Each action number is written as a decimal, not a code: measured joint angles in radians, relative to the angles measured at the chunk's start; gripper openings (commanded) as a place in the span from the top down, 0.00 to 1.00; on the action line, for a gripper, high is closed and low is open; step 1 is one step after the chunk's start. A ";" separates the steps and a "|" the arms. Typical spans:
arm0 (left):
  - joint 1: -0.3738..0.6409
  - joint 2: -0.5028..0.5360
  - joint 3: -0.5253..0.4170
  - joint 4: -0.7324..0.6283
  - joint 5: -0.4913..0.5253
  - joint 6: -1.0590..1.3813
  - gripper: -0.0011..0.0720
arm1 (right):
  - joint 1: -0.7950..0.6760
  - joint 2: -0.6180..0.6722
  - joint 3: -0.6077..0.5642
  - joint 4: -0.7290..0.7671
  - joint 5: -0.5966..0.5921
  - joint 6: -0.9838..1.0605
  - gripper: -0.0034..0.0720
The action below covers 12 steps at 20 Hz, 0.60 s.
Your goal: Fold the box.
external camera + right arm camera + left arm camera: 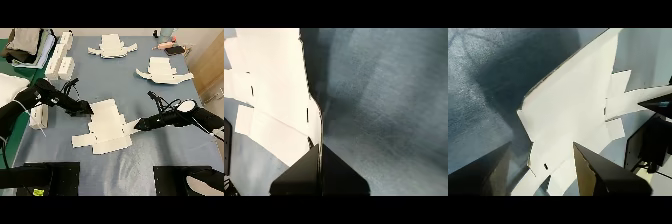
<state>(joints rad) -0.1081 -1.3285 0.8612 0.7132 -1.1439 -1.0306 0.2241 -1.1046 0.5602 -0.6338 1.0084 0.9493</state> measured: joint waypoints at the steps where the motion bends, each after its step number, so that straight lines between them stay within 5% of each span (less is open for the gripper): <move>1: 0.000 -0.024 0.000 0.000 0.000 0.008 0.16 | 0.006 0.003 0.000 0.002 -0.004 0.001 0.96; 11: 0.001 -0.208 0.013 -0.225 -0.009 0.286 0.19 | 0.018 0.009 -0.002 0.013 0.009 0.004 0.96; 12: 0.001 -0.217 0.015 -0.237 -0.023 0.314 0.48 | 0.018 0.009 -0.002 0.013 0.011 0.004 0.96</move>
